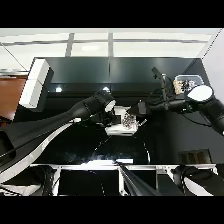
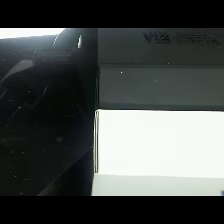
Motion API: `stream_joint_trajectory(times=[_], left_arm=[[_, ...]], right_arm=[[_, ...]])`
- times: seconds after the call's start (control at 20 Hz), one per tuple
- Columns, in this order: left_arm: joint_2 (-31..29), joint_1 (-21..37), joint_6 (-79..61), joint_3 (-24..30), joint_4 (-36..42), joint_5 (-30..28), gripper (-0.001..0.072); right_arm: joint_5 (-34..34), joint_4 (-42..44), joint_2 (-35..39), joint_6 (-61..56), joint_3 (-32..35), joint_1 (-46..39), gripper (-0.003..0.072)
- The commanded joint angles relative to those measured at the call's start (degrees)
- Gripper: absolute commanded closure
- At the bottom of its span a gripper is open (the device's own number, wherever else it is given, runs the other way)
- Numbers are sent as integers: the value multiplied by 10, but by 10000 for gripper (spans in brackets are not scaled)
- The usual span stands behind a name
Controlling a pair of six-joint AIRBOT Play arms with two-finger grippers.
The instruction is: Fold the box and place the chain.
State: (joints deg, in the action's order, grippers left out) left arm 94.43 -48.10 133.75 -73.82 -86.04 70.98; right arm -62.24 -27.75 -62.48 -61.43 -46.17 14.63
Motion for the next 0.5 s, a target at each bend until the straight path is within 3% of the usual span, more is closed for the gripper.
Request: stream_joint_trajectory(times=[0.0,0.05,0.25,0.45], left_arm=[[0,0,0,0,0,0,680],[0,0,0,0,0,0,680],[0,0,0,0,0,0,680],[0,0,0,0,0,-2,680]], right_arm=[[34,-60,-8,-33,12,14,426],[16,-64,-7,-30,12,0,286],[-55,-103,49,22,15,-121,286],[21,-159,107,132,133,-159,287]])
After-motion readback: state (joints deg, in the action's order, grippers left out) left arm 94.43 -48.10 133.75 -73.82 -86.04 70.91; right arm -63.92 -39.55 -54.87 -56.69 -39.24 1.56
